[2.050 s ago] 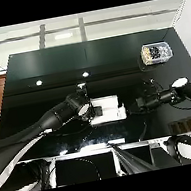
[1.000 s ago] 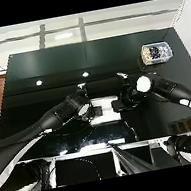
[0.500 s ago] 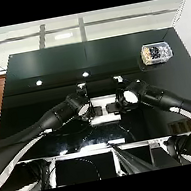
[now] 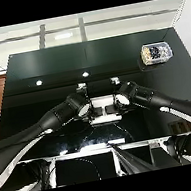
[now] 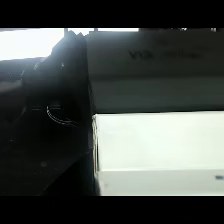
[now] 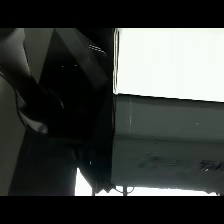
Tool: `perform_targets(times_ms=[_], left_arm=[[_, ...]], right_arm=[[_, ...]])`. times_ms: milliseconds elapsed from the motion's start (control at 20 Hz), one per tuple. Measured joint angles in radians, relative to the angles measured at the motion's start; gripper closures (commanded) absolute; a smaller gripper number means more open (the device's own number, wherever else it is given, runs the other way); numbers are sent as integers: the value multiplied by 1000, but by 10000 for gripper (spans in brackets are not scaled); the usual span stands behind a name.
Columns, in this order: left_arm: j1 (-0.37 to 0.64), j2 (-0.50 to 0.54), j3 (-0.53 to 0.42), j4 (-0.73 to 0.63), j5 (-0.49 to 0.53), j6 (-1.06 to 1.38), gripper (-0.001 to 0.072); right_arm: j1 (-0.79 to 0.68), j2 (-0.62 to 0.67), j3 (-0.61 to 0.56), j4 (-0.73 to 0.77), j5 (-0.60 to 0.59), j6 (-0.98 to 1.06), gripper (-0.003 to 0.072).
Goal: Fold the box and place the chain.
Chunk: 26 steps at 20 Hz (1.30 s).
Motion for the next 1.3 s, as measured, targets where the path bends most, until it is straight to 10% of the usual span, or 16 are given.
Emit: perform_targets(times_ms=[150, 250, 350, 550, 600, 700, 1300], left_arm=[[0, 0, 0, 1, 0, 3, 681], [0, 0, 0, 4, -1, 6, 680], [0, 0, 0, 4, 0, 5, 681], [0, 0, 0, 3, 0, 2, 680], [0, 0, 0, 3, 0, 2, 681], [0, 0, 0, 4, 0, 6, 680], [0, 0, 0, 4, -1, 5, 680]], right_arm=[[2, -4, 2, -3, 3, 3, 469], [4, -5, 2, -5, 11, 3, 480], [4, -5, 2, -3, 3, 6, 670], [4, -5, 2, -4, -6, 16, 669], [4, -5, 2, -4, -9, 16, 651], [3, -5, 2, -5, -9, 14, 345], [-3, 239, 2, -7, -2, -90, 339]])
